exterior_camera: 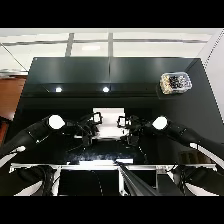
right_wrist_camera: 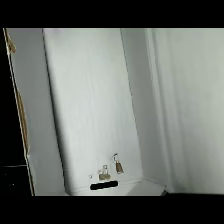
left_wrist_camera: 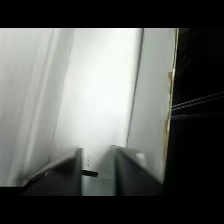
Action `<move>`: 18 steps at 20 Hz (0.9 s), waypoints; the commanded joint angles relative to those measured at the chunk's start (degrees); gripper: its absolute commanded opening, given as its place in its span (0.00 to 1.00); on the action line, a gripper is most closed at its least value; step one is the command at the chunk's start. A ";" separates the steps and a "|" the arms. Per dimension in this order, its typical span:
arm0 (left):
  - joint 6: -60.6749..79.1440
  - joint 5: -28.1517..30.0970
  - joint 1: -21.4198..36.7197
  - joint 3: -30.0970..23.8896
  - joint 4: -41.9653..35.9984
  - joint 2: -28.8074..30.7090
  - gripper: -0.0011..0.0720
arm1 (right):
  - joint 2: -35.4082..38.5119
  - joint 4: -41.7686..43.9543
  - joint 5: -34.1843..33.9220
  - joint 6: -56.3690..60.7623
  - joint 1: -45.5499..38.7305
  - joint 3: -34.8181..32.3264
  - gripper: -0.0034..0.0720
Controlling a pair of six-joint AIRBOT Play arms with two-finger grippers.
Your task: Fold the box and place the chain.
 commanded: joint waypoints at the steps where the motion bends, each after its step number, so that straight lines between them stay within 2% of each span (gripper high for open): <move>1: -4.72 -3.61 1.55 1.42 5.25 1.53 0.06 | -0.04 0.02 0.00 0.02 0.04 -0.02 0.63; 5: -17.84 -12.52 8.24 2.89 13.84 9.84 0.06 | -0.04 0.02 0.02 0.02 0.04 -0.02 0.63; 9: -33.05 -19.39 22.99 2.75 14.16 17.79 0.06 | -0.04 0.02 0.02 0.02 0.04 -0.02 0.63; 12: -53.18 -23.06 36.94 0.15 14.03 17.79 0.06 | -0.04 0.02 0.00 0.02 0.04 -0.02 0.63; 14: -60.04 -25.33 43.32 -3.50 13.90 16.59 0.06 | -0.04 0.02 0.02 0.00 0.04 -0.02 0.63; 16: -61.24 -23.93 46.75 -7.56 12.35 15.21 0.06 | -0.04 0.02 0.02 0.02 0.04 -0.02 0.63; 18: -60.06 -21.42 46.88 -10.49 6.08 13.14 0.06 | -0.04 0.02 0.02 0.02 0.04 -0.02 0.63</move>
